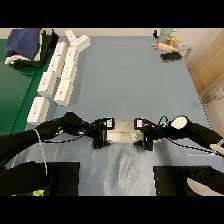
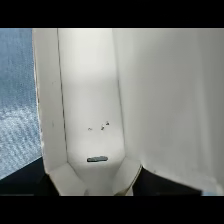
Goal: Fold the box.
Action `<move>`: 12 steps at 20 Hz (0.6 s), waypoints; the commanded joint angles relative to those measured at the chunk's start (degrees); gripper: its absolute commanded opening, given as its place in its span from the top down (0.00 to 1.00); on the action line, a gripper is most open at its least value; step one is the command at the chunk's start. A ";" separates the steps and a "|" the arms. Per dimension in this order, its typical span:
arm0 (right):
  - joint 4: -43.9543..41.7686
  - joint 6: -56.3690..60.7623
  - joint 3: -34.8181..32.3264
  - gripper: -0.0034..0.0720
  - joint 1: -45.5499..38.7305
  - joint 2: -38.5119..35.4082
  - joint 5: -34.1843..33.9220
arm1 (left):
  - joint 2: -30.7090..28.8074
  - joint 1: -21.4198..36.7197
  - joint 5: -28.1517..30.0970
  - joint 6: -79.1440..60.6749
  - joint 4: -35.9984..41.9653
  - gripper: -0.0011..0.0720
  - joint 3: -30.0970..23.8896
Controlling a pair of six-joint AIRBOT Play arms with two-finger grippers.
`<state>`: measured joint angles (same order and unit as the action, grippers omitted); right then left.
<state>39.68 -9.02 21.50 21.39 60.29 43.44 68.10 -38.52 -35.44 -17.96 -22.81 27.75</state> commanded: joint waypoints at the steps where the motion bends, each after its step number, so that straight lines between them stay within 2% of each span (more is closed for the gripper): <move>1: -0.02 0.00 -0.02 0.29 0.02 0.00 0.00 | 0.02 0.04 0.44 1.44 -0.66 0.03 -0.02; 2: -0.02 0.02 -0.02 0.29 0.02 0.00 0.02 | 0.02 0.04 0.55 1.53 -0.66 0.06 -0.02; 3: -0.02 0.02 -0.02 0.29 0.02 0.00 0.02 | 0.02 0.04 0.52 1.53 -0.66 0.23 -0.02; 4: -0.02 0.02 -0.02 0.29 0.02 0.00 0.00 | 0.02 0.04 0.52 1.53 -0.70 0.32 -0.02; 12: -0.02 0.02 -0.02 0.29 0.02 0.00 0.00 | 0.02 0.02 0.52 1.51 -0.79 0.33 -0.02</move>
